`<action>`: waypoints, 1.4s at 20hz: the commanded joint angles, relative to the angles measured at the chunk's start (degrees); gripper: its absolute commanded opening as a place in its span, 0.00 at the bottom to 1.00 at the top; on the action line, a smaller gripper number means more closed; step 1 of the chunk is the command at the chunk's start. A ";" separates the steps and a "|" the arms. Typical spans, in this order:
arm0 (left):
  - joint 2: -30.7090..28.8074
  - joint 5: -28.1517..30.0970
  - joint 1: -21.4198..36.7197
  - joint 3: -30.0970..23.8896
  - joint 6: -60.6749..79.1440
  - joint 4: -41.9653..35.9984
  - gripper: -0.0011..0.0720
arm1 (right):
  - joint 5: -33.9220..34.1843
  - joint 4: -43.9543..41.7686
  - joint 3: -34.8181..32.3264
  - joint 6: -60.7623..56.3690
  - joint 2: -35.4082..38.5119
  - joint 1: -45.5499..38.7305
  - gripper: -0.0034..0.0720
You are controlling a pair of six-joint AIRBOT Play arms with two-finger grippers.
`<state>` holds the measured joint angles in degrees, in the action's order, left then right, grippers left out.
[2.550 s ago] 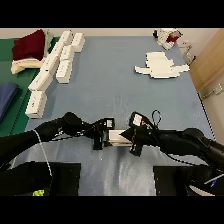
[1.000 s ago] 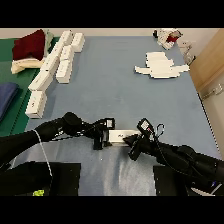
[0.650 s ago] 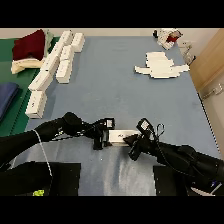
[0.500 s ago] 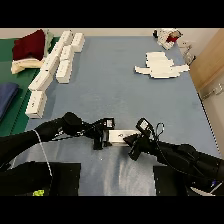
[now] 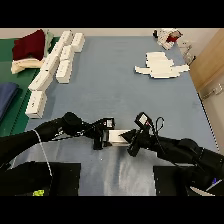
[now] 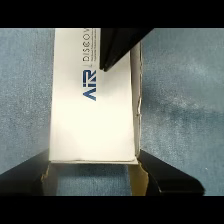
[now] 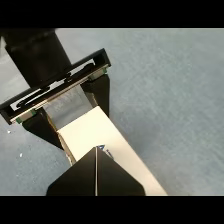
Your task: Fold the box.
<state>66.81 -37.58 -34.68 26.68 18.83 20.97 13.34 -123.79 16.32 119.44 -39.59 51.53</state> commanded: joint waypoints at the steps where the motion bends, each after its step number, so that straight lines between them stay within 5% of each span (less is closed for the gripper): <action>1: 0.00 0.04 0.02 0.00 0.02 0.04 0.62 | 19.26 6.23 8.31 0.07 -1.53 -8.11 0.05; 8: 0.00 0.02 0.02 0.00 0.02 0.04 0.62 | 55.04 7.52 37.68 12.98 -18.80 -37.35 0.05; 11: 0.00 0.07 0.04 0.00 0.02 0.04 0.62 | 56.65 5.33 44.96 11.98 -27.06 -46.10 0.05; 16: 0.00 0.02 0.02 0.00 0.02 0.04 0.62 | 55.91 6.49 46.16 11.04 -33.33 -47.93 0.05; 28: 0.00 0.11 0.02 0.11 0.02 -0.68 0.62 | 55.04 6.58 46.27 10.93 -33.59 -47.91 0.05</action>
<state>66.81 -37.56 -34.68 26.68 18.85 20.91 68.38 -117.19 62.57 130.43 -73.10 3.60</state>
